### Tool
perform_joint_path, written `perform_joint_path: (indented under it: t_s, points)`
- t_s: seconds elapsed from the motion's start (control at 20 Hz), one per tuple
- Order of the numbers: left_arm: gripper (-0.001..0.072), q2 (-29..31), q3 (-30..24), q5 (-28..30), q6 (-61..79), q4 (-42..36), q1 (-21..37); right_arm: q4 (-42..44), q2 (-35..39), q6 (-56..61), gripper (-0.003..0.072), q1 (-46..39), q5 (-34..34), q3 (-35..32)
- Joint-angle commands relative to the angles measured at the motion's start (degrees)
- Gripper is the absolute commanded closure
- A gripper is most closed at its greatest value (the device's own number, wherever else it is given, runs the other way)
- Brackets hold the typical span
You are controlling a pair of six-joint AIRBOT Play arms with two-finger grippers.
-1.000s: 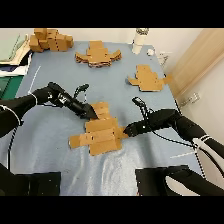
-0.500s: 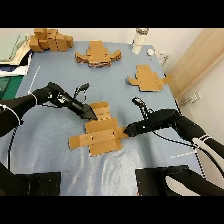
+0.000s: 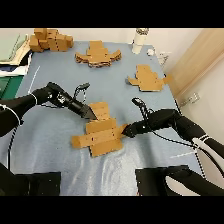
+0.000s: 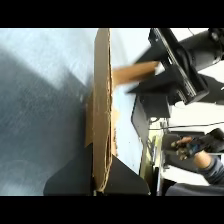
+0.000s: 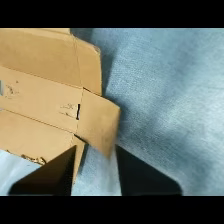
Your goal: Fold the box.
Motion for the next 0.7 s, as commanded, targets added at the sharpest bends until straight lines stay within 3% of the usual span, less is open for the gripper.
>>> perform_joint_path:
  t_s: [0.0,0.15,0.25,0.3,0.4,0.45,0.65]
  points:
    - [0.0698,0.8,0.3,0.6,4.4,-0.4,-0.6,-2.6,0.0,1.4,0.0265,-0.8,0.9,1.2]
    - [0.0699,4.5,0.1,1.4,8.9,0.5,-2.7,-9.1,0.0,10.3,0.0265,-4.1,0.7,7.0]
    - [0.0699,8.3,-2.4,6.2,12.3,0.8,-5.2,-10.4,0.0,13.0,0.0268,-6.3,0.8,11.3]
    - [0.0699,10.2,-4.1,8.8,15.1,0.5,-6.3,-10.3,0.0,13.6,0.0322,-7.0,0.9,13.0]
    - [0.0699,13.9,-8.5,14.6,20.9,-0.7,-8.6,-10.1,0.0,13.6,0.0577,-7.3,0.9,15.4]
    - [0.0699,15.6,-10.9,17.6,23.7,-1.6,-9.6,-9.0,0.0,13.6,0.0658,-7.3,0.9,15.7]
    - [0.0699,21.6,-18.6,29.4,32.7,-3.4,-12.9,-5.4,-0.8,13.6,0.0684,-7.0,1.8,15.7]
